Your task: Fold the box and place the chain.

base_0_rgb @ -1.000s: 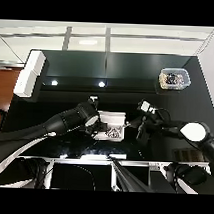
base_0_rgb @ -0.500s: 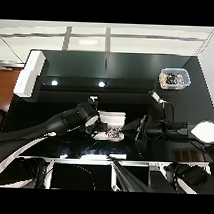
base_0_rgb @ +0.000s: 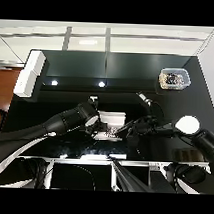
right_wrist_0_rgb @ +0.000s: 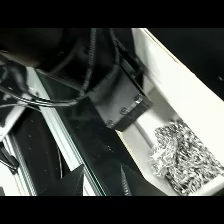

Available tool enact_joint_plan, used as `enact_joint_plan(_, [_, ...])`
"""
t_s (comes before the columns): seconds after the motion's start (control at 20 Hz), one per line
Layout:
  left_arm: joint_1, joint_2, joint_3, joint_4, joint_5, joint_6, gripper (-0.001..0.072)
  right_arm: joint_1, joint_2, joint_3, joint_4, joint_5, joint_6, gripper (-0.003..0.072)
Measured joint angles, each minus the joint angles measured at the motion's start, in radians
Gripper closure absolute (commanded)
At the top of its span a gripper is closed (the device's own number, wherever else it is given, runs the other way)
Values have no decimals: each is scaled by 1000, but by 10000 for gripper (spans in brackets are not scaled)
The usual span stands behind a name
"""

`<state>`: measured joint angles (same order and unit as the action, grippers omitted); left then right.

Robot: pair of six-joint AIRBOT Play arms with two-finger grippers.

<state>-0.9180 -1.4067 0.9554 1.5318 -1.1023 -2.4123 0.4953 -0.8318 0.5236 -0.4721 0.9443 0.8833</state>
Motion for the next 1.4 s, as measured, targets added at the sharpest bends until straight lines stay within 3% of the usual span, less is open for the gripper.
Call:
enact_joint_plan(0.3, [13, 0, 0, -6, -27, 0, 677, -254, 96, 51, -87, 172, 11, 398])
enact_joint_plan(0.65, [25, 0, 34, 7, -3, -39, 677, -438, 162, 67, -111, 236, 14, 398])
enact_joint_plan(0.7, [26, -1, 37, 7, 3, -46, 632, -444, 164, 67, -113, 238, 13, 398])
enact_joint_plan(0.8, [27, -3, 42, 3, 33, -59, 181, -453, 167, 68, -115, 236, 12, 397])
enact_joint_plan(0.95, [34, 1, 71, -12, 35, -11, 160, -459, 169, 68, -116, 232, 11, 398])
enact_joint_plan(1.1, [61, 27, 128, -5, -73, 183, 160, -461, 169, 68, -116, 216, 11, 398])
enact_joint_plan(1.25, [101, 115, 157, 5, -195, 462, 160, -462, 169, 68, -116, 200, 11, 398])
enact_joint_plan(1.4, [186, 250, 100, 18, -264, 678, 160, -462, 169, 68, -116, 187, 11, 398])
